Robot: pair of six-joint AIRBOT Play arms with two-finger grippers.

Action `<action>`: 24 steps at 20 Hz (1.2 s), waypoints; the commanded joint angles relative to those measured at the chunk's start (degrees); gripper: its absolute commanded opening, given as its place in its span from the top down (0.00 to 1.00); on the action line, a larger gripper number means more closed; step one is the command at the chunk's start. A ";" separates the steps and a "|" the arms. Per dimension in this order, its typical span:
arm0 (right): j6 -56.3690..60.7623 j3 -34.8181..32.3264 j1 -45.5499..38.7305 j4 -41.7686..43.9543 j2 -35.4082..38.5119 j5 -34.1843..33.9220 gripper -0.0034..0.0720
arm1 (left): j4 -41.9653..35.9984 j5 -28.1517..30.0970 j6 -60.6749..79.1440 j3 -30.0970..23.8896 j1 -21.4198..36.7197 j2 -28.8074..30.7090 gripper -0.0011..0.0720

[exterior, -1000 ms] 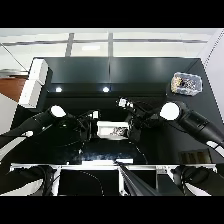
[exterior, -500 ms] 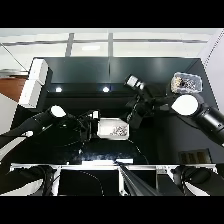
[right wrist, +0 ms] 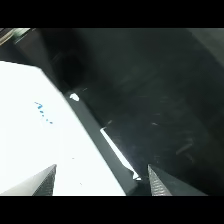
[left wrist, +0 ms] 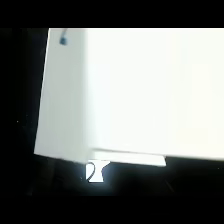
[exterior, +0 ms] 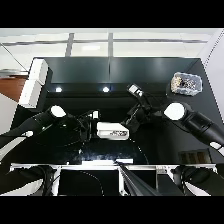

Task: Fold the box and place the chain.

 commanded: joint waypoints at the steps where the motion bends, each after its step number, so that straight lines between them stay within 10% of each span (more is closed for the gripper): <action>1: -2.84 -0.35 1.70 0.42 -0.07 1.99 0.01 | 0.00 0.00 0.02 0.02 -0.04 -0.02 0.33; 7: -3.48 0.28 1.70 -0.87 0.33 10.27 0.01 | 0.00 0.00 0.04 0.02 -0.04 -0.02 0.33; 24: -8.79 0.24 2.19 -3.85 -1.49 6.08 0.01 | 0.00 0.00 0.02 0.04 -0.04 -0.02 0.33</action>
